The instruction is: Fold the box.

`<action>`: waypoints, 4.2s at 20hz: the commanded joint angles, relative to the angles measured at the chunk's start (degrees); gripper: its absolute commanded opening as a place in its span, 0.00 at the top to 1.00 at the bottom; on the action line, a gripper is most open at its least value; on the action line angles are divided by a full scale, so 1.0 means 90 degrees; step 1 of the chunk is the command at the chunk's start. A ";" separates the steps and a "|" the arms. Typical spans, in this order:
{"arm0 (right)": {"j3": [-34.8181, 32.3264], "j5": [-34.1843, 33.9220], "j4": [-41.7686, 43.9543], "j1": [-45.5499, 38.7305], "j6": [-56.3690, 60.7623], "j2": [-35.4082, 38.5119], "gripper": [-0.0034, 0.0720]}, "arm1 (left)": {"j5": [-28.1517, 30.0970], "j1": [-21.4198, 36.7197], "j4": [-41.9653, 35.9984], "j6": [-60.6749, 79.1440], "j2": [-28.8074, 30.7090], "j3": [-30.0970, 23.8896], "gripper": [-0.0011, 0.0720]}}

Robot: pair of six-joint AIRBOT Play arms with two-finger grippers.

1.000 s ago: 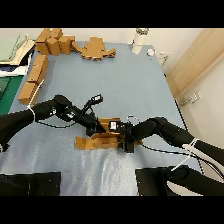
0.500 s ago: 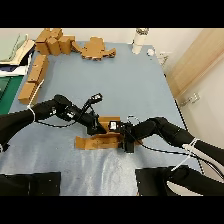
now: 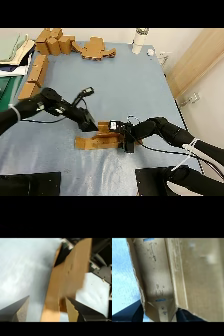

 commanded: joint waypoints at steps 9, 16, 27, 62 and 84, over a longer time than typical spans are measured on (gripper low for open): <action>0.0000 0.0000 -0.0005 0.0005 0.0005 -0.0002 0.36 | -0.0852 -0.0962 -0.0539 -0.3354 0.0780 -0.0306 0.97; 0.0000 0.0002 -0.0007 0.0005 0.0005 -0.0002 0.36 | 0.0879 -0.0962 -0.0945 -0.3371 0.0143 -0.0010 0.97; 0.0000 0.0000 -0.0012 0.0005 0.0005 -0.0002 0.36 | 0.1124 -0.0952 -0.0420 -0.3626 -0.1112 0.0104 0.97; 0.0000 0.0000 -0.0068 0.0002 0.0005 -0.0002 0.36 | 0.2752 -0.1285 0.0476 0.3021 0.2018 -0.2739 0.03; 0.0000 0.0000 -0.0070 0.0002 0.0005 -0.0002 0.36 | 0.2917 -0.1715 -0.0617 0.3274 0.1484 -0.2489 0.93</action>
